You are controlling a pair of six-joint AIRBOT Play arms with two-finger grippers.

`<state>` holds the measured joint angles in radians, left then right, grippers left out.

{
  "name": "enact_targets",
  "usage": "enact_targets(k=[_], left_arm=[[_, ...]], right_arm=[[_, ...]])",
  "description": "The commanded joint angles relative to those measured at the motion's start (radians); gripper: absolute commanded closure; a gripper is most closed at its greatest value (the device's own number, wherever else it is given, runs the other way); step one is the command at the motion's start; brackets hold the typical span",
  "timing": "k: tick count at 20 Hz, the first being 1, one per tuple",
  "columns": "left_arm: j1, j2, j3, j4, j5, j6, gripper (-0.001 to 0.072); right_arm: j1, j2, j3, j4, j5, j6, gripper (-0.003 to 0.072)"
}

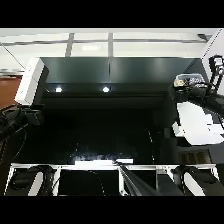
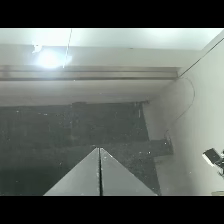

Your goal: Fold the box and place the chain.

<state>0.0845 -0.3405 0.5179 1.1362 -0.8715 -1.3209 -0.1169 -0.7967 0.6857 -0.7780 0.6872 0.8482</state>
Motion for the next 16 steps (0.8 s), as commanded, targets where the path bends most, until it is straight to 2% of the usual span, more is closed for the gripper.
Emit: enact_targets(k=[1, 12, 16], left_arm=[[0.000, 0.001, 0.000, 0.000, 0.000, 0.000, 0.0680], [0.000, 0.001, -0.001, 0.000, 0.005, 0.002, 0.0680], [0.000, -0.006, -0.004, 0.000, 0.185, 0.008, 0.0680]], right_arm=[[0.000, 0.000, 0.000, 0.000, 0.000, 0.000, 0.0670], [0.000, 0.000, 0.000, 0.000, 0.000, 0.000, 0.0670], [0.000, 0.000, 0.000, 0.058, 0.000, 0.000, 0.0670]])
